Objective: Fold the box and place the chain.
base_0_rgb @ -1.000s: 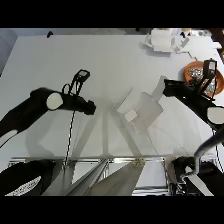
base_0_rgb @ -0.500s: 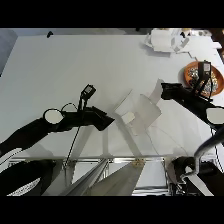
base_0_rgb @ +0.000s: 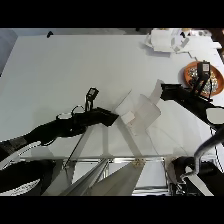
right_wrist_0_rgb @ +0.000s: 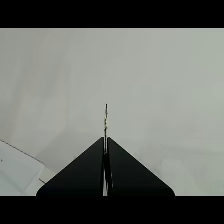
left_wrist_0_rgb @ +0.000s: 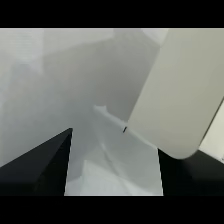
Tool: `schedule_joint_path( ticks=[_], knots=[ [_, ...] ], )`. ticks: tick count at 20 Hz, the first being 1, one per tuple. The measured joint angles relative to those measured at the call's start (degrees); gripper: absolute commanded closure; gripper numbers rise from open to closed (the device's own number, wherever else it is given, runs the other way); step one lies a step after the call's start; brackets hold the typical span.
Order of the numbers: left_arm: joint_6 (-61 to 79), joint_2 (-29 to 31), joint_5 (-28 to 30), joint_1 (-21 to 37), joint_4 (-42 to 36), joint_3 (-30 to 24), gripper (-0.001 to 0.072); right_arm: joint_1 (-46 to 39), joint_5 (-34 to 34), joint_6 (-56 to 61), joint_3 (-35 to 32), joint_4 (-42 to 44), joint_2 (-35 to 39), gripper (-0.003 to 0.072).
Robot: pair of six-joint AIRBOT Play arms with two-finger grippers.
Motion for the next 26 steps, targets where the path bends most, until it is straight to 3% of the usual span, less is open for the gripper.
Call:
schedule_joint_path(
  ticks=[5, 11, 14, 15, 17, 20, 21, 26],
  knots=[
    [12.0, -4.1, -6.8, -0.1, -13.8, 1.5, 0.0163, 0.0, 0.0, 0.0, 0.0, 0.0, 0.0, 0.0671],
    [15.3, -8.0, -12.3, -0.1, -17.1, 2.5, 0.0461, 0.0, 0.1, 0.1, 0.0, 0.1, 0.0, 0.0671],
    [15.7, -8.5, -13.7, -0.1, -15.9, 3.0, 0.0687, 0.0, 0.1, 0.1, 0.0, 0.2, 0.0, 0.0671],
    [16.1, -8.7, -14.2, -0.1, -14.8, 3.3, 0.0701, 0.0, 0.1, 0.1, 0.0, 0.2, 0.0, 0.067],
    [16.2, -8.7, -14.7, 0.2, -11.6, 4.6, 0.0702, 0.0, 0.3, 0.1, 0.0, 0.3, 0.0, 0.0661],
    [13.4, -8.3, -15.0, 1.6, -3.2, 8.8, 0.0703, 0.0, 2.2, 0.2, 0.0, 0.4, 0.4, 0.0395],
    [11.3, -8.1, -15.0, 2.4, 1.8, 10.6, 0.0703, 0.0, 2.7, 0.2, 0.1, 0.4, 0.7, 0.0353],
    [-7.3, -7.5, -20.2, 7.4, 37.7, 23.5, 0.0703, 0.0, 7.9, 0.0, 1.7, -1.7, 3.9, 0.0342]
  ],
)
